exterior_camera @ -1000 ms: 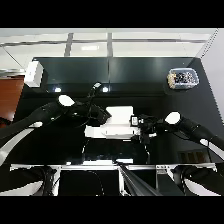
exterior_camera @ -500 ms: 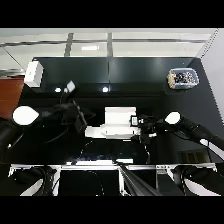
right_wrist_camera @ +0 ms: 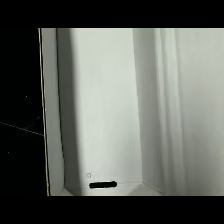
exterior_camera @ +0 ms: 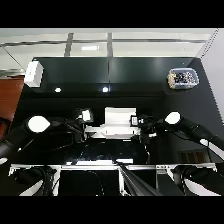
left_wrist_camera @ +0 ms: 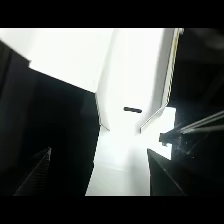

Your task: Fold the box and place the chain.

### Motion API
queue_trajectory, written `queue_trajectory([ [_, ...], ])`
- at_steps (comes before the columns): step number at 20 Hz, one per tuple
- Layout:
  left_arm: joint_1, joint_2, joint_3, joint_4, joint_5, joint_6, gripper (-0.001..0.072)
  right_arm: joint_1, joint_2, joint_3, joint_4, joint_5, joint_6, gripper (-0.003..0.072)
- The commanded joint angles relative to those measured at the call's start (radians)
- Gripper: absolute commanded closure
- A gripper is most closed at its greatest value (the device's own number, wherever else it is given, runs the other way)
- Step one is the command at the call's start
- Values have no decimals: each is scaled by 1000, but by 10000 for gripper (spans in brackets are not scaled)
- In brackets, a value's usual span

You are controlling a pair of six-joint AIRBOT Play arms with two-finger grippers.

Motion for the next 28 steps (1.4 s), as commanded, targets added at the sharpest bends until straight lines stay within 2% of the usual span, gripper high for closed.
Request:
queue_trajectory([
  [1, -21, -124, 61, 59, 5, 39, 5, 0, 0, 0, 0, 0, 0, 519],
  [4, -30, -220, 115, 54, -15, 89, 5, 0, 0, 0, 0, 0, 0, 519],
  [6, -40, -248, 117, 51, -20, 151, 6, 0, 0, 0, 0, 0, 0, 519],
  [10, -40, -271, 117, -9, -87, 192, 10, 0, 0, 0, 0, 0, 0, 519],
  [13, -40, -275, 117, -123, -86, 217, 21, 0, 0, 0, 0, 0, 0, 519],
  [15, -47, -285, 117, -123, -81, 222, 39, 0, 0, 0, 0, 0, 0, 518],
  [17, -58, -290, 117, -122, -76, 222, 214, 0, 0, 0, 0, 0, 0, 519],
  [19, -65, -290, 117, -120, -67, 222, 351, 0, 0, 0, 0, 0, 0, 519],
  [20, -65, -290, 117, -121, -60, 222, 382, 0, 0, 0, 0, 0, 0, 519],
  [23, -69, -290, 117, -121, -53, 222, 385, 0, 0, 0, 0, 0, 0, 519],
  [24, -72, -290, 117, -121, -53, 222, 499, 0, 0, 0, 0, 0, 0, 519],
  [25, -83, -290, 117, -121, -50, 222, 553, 0, 0, 0, 0, 0, 0, 519],
  [28, -127, -291, 117, -122, -27, 221, 551, 0, 0, 0, 0, 0, 0, 519],
])
